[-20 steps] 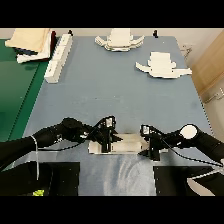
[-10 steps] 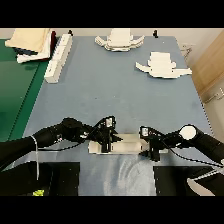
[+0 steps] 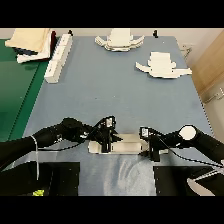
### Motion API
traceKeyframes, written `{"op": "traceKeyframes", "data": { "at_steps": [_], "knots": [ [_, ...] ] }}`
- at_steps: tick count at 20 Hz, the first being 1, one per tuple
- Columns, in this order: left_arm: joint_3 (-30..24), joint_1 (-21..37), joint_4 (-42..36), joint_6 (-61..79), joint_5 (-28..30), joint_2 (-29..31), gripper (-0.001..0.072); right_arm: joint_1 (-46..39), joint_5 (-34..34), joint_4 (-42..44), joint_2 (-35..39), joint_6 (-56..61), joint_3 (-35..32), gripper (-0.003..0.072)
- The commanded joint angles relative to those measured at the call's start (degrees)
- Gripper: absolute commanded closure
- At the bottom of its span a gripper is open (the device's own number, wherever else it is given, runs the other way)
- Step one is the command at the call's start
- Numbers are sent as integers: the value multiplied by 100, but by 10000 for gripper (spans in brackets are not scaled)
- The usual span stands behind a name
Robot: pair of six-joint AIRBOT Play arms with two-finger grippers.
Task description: Fold the box.
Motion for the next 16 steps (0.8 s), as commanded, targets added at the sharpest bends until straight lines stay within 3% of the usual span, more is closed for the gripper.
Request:
{"op": "traceKeyframes", "data": {
  "at_steps": [1, 4, 7, 8, 16],
  "knots": [
    [7, 4, 0, -2, 2, 4, 693, 4, -46, -81, 7, 111, -2, 151],
    [4, 4, 0, -2, 2, 4, 693, -7, -28, -7, 170, 173, -2, 76],
    [7, 4, 0, -2, 2, 4, 693, -9, 52, -92, 439, 356, -2, 75],
    [4, 4, 0, -2, 2, 4, 693, -9, 59, -157, 479, 452, -2, 17],
    [7, 4, 0, -2, 2, 4, 693, -9, 50, -203, 494, 535, -4, 41]
  ]
}}
